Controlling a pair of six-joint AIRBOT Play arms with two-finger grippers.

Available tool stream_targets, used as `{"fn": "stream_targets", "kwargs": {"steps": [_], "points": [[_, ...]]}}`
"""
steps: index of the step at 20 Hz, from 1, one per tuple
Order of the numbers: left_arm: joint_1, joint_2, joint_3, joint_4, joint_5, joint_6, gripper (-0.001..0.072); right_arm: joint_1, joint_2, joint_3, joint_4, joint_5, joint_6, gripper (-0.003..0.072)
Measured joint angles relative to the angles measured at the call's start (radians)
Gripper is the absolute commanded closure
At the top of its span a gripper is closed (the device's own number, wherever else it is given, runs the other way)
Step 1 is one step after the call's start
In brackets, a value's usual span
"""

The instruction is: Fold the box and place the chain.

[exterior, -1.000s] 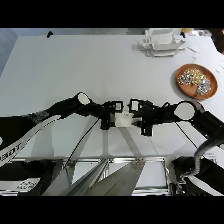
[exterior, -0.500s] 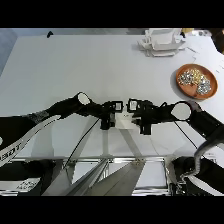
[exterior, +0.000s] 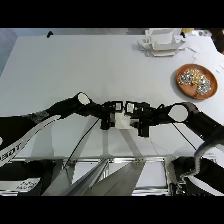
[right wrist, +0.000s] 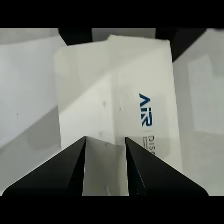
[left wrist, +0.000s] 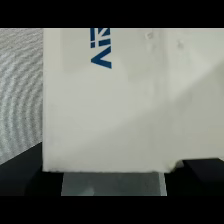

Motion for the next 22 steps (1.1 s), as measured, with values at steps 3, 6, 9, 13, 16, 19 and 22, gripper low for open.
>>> {"fn": "stream_targets", "kwargs": {"steps": [3, 6, 9, 13, 16, 19, 22], "points": [[0.0, 0.0, 0.0, 0.0, 0.0, 0.0, 0.0438, 0.016, 0.0, 0.0, -0.004, -0.02, 0.003, 0.0409], [0.0, 0.0, 0.0, 0.0, 0.0, 0.0, 0.0438, 0.022, 0.0, 0.0, -0.04, -0.043, 0.024, 0.041], [0.0, 0.0, 0.0, 0.0, 0.0, 0.0, 0.0438, 0.024, 0.0, 0.0, -0.079, -0.066, 0.053, 0.0424], [0.0, 0.0, 0.0, 0.0, 0.0, 0.0, 0.0438, 0.025, 0.0, 0.0, -0.101, -0.079, 0.068, 0.0495], [0.0, 0.0, 0.0, 0.0, 0.0, -0.002, 0.0438, 0.026, 0.0, 0.0, -0.108, -0.082, 0.076, 0.0532], [0.0, 0.0, 0.0, 0.0, 0.0, -0.002, 0.0438, 0.026, 0.0, 0.0, -0.112, -0.085, 0.082, 0.0534], [0.0, 0.0, 0.0, -0.001, 0.0, -0.002, 0.0438, 0.026, 0.001, 0.003, -0.114, -0.087, 0.086, 0.0571]]}}
